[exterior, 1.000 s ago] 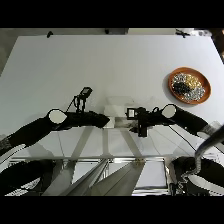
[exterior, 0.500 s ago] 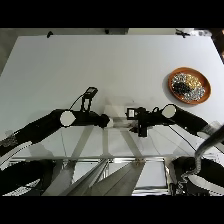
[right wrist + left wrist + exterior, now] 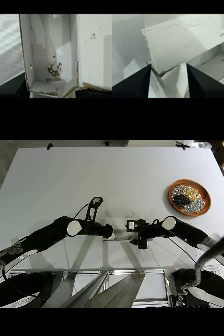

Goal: Fold the box and place the chain.

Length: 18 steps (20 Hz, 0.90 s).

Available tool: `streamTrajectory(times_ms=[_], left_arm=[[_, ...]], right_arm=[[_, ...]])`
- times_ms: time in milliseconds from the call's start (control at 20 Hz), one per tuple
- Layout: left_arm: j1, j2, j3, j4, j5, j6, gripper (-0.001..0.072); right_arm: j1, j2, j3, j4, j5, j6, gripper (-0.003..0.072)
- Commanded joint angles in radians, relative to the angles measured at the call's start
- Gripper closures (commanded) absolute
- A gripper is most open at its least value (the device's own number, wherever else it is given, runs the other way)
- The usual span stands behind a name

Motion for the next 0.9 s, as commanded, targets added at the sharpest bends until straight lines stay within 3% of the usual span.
streamTrajectory(times_ms=[0,150,600,850], left_arm=[[-0.004,-0.009,0.057,0.208,-0.118,-0.201,0.0223],[-0.004,-0.009,0.087,0.277,-0.187,-0.254,0.0222],[-0.033,-0.024,0.15,0.268,-0.218,-0.254,0.0209],[-0.033,-0.055,0.195,0.266,-0.306,-0.278,0.0202]], right_arm=[[0.001,0.001,0.0,0.0,0.0,0.002,0.0288],[0.001,0.001,0.0,0.0,0.0,0.002,0.0288],[0.001,0.001,0.0,0.0,0.0,0.002,0.0288],[0.001,0.001,0.0,0.0,0.0,0.002,0.0288]])
